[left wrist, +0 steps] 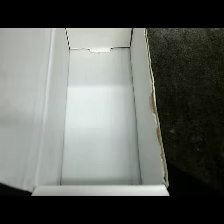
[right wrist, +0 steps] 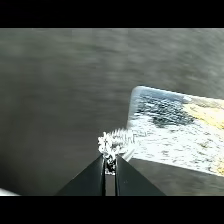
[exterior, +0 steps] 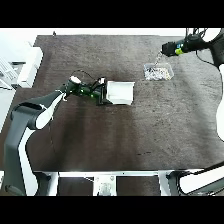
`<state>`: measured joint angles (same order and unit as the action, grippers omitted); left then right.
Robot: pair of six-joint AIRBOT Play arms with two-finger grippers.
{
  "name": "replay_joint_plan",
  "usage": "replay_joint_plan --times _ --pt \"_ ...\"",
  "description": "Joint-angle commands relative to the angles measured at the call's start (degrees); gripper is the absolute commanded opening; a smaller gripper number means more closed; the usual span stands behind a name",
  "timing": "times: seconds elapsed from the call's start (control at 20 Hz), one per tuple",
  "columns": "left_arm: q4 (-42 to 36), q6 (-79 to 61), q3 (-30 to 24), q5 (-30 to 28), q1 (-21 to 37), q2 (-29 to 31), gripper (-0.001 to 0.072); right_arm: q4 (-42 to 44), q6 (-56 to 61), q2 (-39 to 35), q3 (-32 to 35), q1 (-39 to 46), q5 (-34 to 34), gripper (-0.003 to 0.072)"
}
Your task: Fold the box and place the chain.
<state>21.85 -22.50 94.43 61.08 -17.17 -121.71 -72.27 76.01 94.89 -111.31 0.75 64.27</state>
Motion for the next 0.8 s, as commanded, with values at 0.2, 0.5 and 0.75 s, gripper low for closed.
replay_joint_plan --times 0.2,0.5,0.75 --pt "0.0 0.0 0.0 0.0 0.0 0.0 0.0479 -7.6 0.5 -15.5 0.1 -12.1 9.2 0.0014" --pt "0.0 0.0 0.0 0.0 0.0 0.0 0.0479 -13.4 2.9 -18.3 0.4 -21.1 18.3 0.0014" --pt "0.0 0.0 0.0 0.0 0.0 0.0 0.0479 -13.5 3.2 -18.3 2.7 -25.3 20.5 0.0014"
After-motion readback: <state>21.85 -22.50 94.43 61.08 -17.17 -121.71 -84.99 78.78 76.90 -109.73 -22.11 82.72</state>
